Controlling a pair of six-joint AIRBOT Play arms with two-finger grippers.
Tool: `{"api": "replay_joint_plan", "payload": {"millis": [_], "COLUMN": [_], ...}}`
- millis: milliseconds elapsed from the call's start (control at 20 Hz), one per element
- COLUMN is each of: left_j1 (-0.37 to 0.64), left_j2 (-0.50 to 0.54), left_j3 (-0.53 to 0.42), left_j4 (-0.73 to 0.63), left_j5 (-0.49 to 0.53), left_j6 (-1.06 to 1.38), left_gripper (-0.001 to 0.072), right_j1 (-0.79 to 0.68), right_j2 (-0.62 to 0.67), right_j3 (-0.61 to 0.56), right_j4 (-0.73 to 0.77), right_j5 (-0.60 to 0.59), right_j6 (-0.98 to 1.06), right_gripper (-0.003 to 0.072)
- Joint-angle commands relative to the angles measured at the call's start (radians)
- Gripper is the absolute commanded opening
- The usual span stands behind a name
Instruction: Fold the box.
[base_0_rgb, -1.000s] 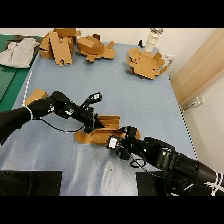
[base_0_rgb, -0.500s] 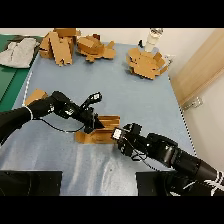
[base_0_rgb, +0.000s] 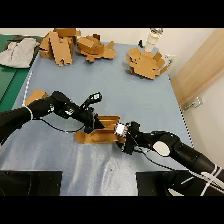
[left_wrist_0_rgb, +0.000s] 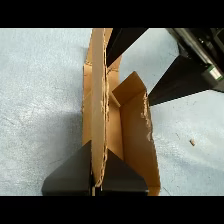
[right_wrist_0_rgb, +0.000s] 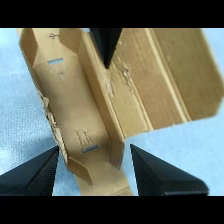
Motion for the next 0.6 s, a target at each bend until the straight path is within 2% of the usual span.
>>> {"api": "replay_joint_plan", "payload": {"millis": [0,300,550], "left_j1": [0.000,0.000,0.000], "left_j2": [-0.001,-0.001,-0.001], "left_j3": [0.001,0.001,0.001], "left_j4": [0.000,0.000,0.000], "left_j5": [-0.001,-0.008,-0.008], "left_j6": [0.000,0.000,0.000], "left_gripper": [0.0012,0.0012,0.0012], "right_j1": [-0.064,-0.250,-0.288], "right_j2": [-0.090,-0.247,-0.306], "right_j3": [0.044,0.143,0.159], "right_j4": [0.140,0.398,0.459], "right_j5": [0.052,0.253,0.279], "right_j6": [-0.209,-0.593,-0.760], "right_gripper": [0.0720,0.0720,0.0720]}}
